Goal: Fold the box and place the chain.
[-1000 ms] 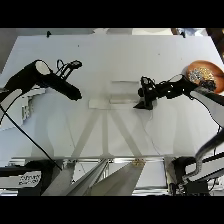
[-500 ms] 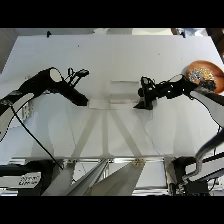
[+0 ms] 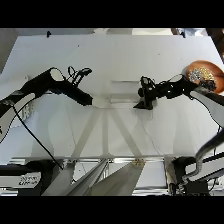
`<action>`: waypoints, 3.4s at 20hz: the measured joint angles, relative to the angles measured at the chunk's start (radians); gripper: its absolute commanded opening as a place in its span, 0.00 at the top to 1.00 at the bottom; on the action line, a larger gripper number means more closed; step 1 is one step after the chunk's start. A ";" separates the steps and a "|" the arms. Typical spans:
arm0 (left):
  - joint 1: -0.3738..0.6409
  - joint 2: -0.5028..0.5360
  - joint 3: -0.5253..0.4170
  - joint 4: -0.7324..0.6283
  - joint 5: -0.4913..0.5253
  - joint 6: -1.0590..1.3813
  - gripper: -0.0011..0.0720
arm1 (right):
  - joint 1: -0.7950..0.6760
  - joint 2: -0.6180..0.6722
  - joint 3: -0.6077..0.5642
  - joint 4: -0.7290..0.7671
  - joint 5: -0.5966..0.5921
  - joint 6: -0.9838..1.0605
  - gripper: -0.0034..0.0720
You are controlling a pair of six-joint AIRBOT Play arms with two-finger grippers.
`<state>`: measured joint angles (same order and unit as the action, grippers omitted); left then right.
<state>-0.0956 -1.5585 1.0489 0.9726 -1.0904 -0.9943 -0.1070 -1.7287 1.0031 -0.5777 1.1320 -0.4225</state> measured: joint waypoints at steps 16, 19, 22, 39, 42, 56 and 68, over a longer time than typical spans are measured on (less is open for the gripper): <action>-0.052 -0.071 -0.024 -0.178 0.020 0.079 0.97 | 0.000 0.000 0.000 -0.002 0.002 0.000 0.27; -0.059 -0.077 -0.024 -0.224 0.049 0.092 0.97 | 0.000 0.000 0.000 -0.002 0.002 0.000 0.27; -0.061 -0.079 -0.024 -0.275 0.074 0.113 0.97 | 0.000 0.000 0.000 -0.002 0.002 0.000 0.27; -0.061 -0.080 -0.024 -0.460 0.089 0.142 0.49 | 0.000 0.000 0.000 -0.002 0.002 0.000 0.27; -0.057 -0.080 -0.024 -0.464 0.090 0.142 0.50 | 0.000 0.000 0.000 -0.001 0.002 0.000 0.27; -0.041 -0.078 -0.024 -0.561 0.073 0.254 0.26 | 0.000 0.000 0.000 -0.002 0.002 0.000 0.27; -0.099 -0.126 -0.024 -0.618 0.098 0.401 0.09 | 0.000 0.000 0.000 -0.002 0.002 0.000 0.27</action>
<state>-0.1944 -1.6840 1.0245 0.3546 -0.9920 -0.5930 -0.1070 -1.7287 1.0031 -0.5800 1.1343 -0.4229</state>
